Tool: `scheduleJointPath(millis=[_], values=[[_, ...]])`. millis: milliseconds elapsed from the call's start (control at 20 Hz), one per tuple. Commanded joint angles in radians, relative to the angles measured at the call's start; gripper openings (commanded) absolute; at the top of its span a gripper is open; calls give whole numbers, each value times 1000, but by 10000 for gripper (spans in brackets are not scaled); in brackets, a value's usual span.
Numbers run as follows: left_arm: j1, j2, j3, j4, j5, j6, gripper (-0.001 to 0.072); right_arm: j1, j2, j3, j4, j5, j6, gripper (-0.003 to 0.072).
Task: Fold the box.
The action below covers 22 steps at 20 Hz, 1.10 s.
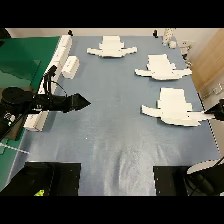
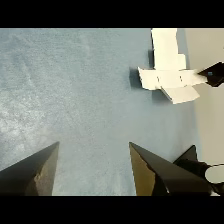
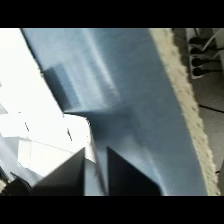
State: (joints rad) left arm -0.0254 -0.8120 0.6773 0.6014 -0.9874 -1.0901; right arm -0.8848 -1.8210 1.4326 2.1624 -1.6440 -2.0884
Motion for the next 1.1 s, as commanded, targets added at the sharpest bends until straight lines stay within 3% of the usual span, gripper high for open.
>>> scheduleJointPath(millis=[0,200,300,600,900,1000,1050], values=[[0,0,0,0,0,1,690,79,-5,2,22,-54,-26,4],[0,0,0,1,0,1,689,192,27,-8,161,-81,-11,0],[0,0,0,4,0,1,689,267,100,-72,232,-38,-5,0],[2,0,0,9,-17,-7,689,491,546,-554,226,216,127,0],[2,0,0,34,-105,1,689,650,981,-1027,202,409,285,8],[2,0,0,35,-124,1,689,658,1024,-1064,128,399,311,183],[2,0,0,35,-134,1,689,655,1020,-1056,83,383,319,186]])
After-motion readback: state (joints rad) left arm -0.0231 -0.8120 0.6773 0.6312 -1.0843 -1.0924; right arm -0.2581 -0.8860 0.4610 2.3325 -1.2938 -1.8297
